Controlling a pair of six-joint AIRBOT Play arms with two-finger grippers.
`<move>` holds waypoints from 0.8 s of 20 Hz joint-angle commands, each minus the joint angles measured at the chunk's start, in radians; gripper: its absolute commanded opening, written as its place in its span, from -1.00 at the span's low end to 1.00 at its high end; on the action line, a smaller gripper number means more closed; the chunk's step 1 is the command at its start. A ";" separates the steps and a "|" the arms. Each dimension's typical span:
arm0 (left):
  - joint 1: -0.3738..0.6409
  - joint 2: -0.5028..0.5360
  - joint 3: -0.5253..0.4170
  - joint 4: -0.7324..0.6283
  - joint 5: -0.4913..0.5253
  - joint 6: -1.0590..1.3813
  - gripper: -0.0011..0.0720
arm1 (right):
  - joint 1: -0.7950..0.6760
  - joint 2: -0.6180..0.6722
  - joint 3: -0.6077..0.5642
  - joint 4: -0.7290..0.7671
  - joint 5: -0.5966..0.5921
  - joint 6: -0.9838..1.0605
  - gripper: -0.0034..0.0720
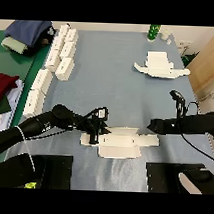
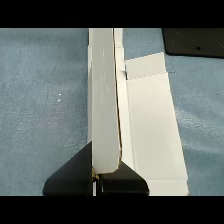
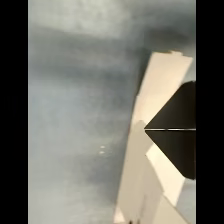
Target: Fold the box.
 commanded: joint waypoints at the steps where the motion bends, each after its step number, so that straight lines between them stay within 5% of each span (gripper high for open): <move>1: -0.001 0.000 0.000 0.000 -0.001 0.000 -0.93 | 0.034 0.101 0.001 0.007 -0.182 0.066 -0.91; 3: -0.001 0.000 0.000 0.000 -0.001 0.000 -0.93 | 0.096 0.173 0.000 0.011 -0.246 0.064 -0.91; 6: -0.001 0.000 0.000 0.000 -0.001 0.000 -0.93 | 0.259 0.202 0.000 0.048 -0.283 -0.204 -0.91; 11: -0.001 0.000 0.000 0.000 -0.001 0.000 -0.94 | 0.661 0.146 -0.010 -0.230 -0.115 -0.452 -0.86; 12: -0.001 0.000 0.000 0.000 -0.001 0.000 -0.93 | 0.738 0.122 -0.023 -0.270 -0.070 -0.469 -0.36; 13: -0.001 0.000 0.000 0.000 -0.001 0.000 -0.94 | 0.796 0.096 -0.038 -0.307 -0.020 -0.469 0.38; 14: -0.001 0.000 0.000 0.000 -0.001 0.000 -0.94 | 0.844 0.060 -0.052 -0.335 0.038 -0.469 0.82; 16: -0.001 0.000 0.000 0.000 -0.001 0.000 -0.93 | 0.885 -0.018 -0.064 -0.363 0.150 -0.469 0.90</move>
